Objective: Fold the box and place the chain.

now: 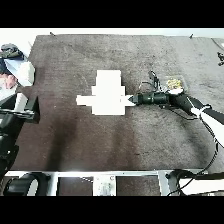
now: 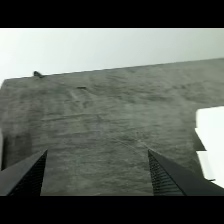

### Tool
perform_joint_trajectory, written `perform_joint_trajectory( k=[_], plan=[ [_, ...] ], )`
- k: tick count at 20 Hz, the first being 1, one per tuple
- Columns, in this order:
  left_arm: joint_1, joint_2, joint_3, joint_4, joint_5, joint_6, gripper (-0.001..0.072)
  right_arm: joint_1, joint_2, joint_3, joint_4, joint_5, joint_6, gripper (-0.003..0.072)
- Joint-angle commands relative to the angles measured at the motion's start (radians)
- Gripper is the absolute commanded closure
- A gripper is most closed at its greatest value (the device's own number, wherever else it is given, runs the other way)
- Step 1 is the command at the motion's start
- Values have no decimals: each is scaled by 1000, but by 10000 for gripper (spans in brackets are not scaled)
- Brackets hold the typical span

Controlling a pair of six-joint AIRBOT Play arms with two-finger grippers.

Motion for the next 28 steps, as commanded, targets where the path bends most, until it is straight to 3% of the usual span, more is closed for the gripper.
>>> perform_joint_trajectory(
  k=[1, 8, 11, 15, 21, 24, 28],
  plan=[
    [0, -146, 87, -3, -144, 40, 13, 6, -4, 3, 13, -15, -69, 700],
    [0, -799, 489, 32, -497, -30, 13, 6, -4, 3, 12, -3, -85, 700],
    [-4, -1059, 740, 218, -666, -250, 13, 8, -4, 3, 13, -3, -96, 700],
    [-4, -1370, 1072, 280, -942, -414, 13, 16, -4, 3, 12, -5, -103, 700],
    [-74, -1638, 1429, 510, -1014, -638, 14, 19, -4, 3, 12, -12, -103, 700],
    [-96, -1721, 1517, 507, -1040, -669, 14, 19, -4, 3, 13, -20, -103, 700],
    [-117, -1794, 1545, 491, -1099, -664, 13, 19, -4, 3, 12, -27, -102, 699]
  ],
)
